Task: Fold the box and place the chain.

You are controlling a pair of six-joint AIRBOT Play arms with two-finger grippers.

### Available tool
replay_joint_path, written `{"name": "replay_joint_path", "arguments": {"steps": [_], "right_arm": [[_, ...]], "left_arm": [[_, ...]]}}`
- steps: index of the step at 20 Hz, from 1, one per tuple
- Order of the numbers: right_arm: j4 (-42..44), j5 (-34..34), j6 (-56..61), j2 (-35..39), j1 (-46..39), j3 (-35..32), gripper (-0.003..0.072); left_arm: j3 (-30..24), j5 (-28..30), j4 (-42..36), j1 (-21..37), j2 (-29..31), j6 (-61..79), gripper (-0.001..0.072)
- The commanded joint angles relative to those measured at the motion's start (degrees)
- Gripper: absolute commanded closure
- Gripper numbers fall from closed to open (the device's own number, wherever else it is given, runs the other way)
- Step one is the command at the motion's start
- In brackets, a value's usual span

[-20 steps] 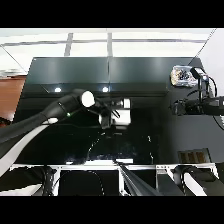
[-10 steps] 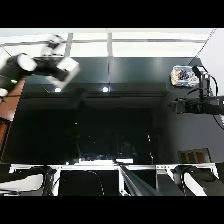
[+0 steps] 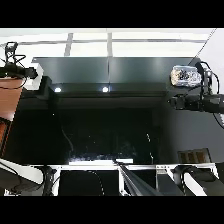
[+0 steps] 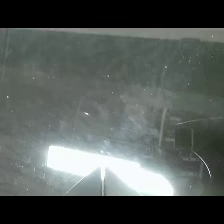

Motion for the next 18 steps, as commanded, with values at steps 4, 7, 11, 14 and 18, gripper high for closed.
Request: {"name": "replay_joint_path", "arguments": {"steps": [4, 7, 11, 14, 18], "right_arm": [[-0.1, -1.0, 0.3, 0.0, 0.0, 0.0, 0.0671], [0.0, -4.2, 0.3, 0.0, 0.0, 0.0, 0.0671], [0.0, -12.3, -3.7, -0.2, 1.9, 0.0, 0.0672], [-0.2, -13.9, -3.9, -2.0, 5.8, 1.2, 0.0672], [-10.7, -12.2, 4.8, -9.4, 9.5, 3.4, 0.0672]], "left_arm": [[14.1, -5.9, 2.0, -1.3, -5.1, -2.9, -0.0011], [30.6, -21.4, 3.1, -1.3, -4.6, -15.6, 0.0129], [24.5, -31.8, -4.3, -1.6, 5.8, -22.4, 0.0684], [0.9, -22.6, -5.6, -6.8, 22.5, -22.4, 0.0686], [-36.2, 3.7, -3.8, -20.3, 47.6, -22.3, 0.0685]]}}
